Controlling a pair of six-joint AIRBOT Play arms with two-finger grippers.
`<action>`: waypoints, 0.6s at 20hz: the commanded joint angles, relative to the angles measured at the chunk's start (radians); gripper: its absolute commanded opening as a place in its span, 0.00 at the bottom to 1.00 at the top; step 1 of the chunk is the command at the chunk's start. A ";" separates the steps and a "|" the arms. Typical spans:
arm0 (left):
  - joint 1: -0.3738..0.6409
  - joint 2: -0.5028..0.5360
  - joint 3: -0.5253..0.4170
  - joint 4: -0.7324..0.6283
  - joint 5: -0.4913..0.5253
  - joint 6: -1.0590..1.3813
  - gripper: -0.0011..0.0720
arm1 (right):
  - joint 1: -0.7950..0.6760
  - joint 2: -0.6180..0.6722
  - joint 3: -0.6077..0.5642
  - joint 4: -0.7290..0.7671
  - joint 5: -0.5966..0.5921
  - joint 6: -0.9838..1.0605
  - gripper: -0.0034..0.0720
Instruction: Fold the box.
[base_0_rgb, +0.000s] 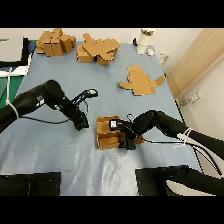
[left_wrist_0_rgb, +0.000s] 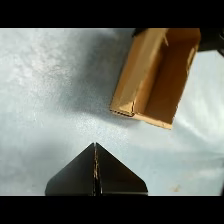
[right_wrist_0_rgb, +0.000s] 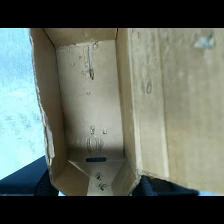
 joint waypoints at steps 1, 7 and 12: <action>0.016 0.072 -0.152 -0.109 0.132 0.388 0.03 | 0.000 -0.001 0.000 0.000 0.000 0.000 0.75; -0.116 0.185 -0.423 -0.342 0.340 0.675 0.97 | 0.000 -0.001 0.000 0.000 0.000 0.000 0.76; -0.212 0.178 -0.428 -0.364 0.451 0.604 0.97 | 0.000 -0.001 0.000 0.000 0.000 0.000 0.76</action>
